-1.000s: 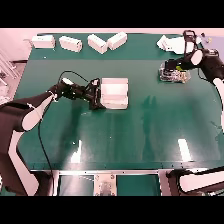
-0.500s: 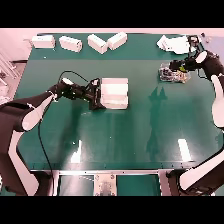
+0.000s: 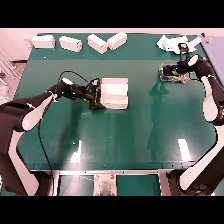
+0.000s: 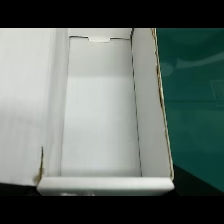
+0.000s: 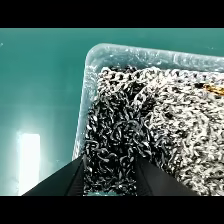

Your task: Fold the box and place the chain.

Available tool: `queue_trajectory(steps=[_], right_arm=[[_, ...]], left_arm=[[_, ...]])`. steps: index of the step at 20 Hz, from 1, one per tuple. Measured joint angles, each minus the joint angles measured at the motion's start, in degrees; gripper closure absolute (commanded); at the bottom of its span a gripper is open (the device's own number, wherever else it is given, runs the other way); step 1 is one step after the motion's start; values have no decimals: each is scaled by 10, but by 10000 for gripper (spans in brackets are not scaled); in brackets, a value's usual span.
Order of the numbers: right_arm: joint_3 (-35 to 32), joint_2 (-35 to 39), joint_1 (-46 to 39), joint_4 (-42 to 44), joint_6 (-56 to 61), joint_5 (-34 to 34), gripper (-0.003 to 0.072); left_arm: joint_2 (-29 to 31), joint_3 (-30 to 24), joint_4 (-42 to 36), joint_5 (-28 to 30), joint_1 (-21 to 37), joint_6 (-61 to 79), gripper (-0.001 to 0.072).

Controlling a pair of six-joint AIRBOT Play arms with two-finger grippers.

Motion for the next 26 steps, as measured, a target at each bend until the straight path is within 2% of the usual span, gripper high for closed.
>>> queue_trajectory(steps=[2, 3, 4, 6, 10, 14, 18, 26], right_arm=[[2, -5, 0, 2, -6, 1, 433], [3, -6, 1, 0, -8, 1, 563], [4, -7, 1, -1, -9, 1, 642], [10, -9, 1, -7, -10, 8, 676], [43, -4, 5, -11, -10, 25, 678], [65, 35, 13, -24, -10, 44, 679], [71, 101, 31, -85, 7, 72, 679], [73, 282, 108, -185, 18, 103, 679]], left_arm=[[0, 0, 0, 0, 0, 0, 83], [0, 0, 0, 0, 0, 0, 83], [0, 0, 0, 0, 0, 0, 83], [0, 0, 0, 0, 0, 0, 83], [0, 0, 0, 0, 0, 0, 83], [0, 0, 0, 0, 0, 0, 83], [0, 0, 0, 0, 0, 0, 83], [0, 0, 0, 0, 0, 0, 83]])
